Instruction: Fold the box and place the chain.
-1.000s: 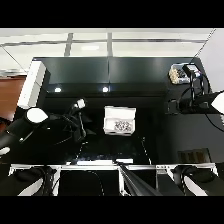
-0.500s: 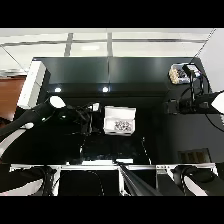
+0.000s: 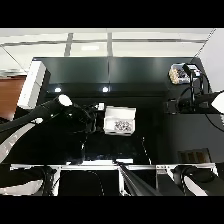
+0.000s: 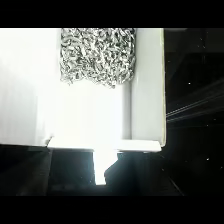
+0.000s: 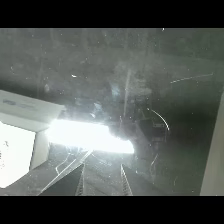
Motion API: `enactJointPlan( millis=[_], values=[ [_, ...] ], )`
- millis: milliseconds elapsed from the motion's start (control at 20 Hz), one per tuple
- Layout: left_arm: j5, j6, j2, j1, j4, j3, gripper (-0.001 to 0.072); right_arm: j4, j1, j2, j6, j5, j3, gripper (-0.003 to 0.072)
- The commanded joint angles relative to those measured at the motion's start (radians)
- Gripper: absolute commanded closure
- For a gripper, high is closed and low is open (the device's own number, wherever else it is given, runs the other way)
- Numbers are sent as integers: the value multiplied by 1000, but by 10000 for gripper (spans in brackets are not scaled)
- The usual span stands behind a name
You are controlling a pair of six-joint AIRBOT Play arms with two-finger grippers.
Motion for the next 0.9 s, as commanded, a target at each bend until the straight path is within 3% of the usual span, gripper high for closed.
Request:
enactJointPlan(
  millis=[0,700,750,850],
  values=[
    [8,-2,-7,-5,0,3,-5,1,0,1,0,-3,0,409],
    [27,39,-6,-51,-19,5,-3,1,0,1,0,-17,0,410],
    [25,38,-5,-51,-21,5,28,1,0,1,0,-18,0,410],
    [25,34,-5,-52,-38,5,263,1,0,0,0,-31,0,410]
  ],
)
